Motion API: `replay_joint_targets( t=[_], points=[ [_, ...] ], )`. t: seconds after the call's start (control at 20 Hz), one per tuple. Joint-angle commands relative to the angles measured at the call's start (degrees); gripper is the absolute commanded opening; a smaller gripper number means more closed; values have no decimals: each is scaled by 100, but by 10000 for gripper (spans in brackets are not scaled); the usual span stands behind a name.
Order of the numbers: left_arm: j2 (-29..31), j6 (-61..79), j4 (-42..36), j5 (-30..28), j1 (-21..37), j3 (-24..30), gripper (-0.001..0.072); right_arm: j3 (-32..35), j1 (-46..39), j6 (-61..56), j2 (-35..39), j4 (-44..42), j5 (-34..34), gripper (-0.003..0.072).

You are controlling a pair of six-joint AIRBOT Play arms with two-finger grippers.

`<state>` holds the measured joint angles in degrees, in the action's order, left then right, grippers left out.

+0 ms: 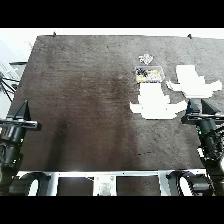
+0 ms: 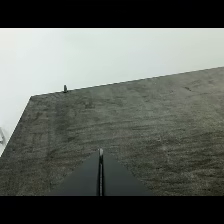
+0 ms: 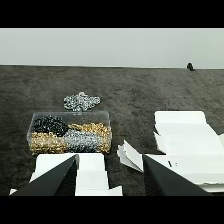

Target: Fold the box and place the chain.

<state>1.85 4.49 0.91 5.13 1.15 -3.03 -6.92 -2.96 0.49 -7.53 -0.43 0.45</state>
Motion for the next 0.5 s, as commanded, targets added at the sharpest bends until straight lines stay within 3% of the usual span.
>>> replay_joint_targets(
  t=[0.0,0.25,0.45],
  points=[
    [4,2,0,0,-2,2,22,0,2,-2,4,-2,0,478],
    [4,2,0,-2,-2,2,22,-85,2,39,4,31,-2,492],
    [4,2,0,0,-2,2,22,-839,-269,131,-455,214,470,493]
  ],
)
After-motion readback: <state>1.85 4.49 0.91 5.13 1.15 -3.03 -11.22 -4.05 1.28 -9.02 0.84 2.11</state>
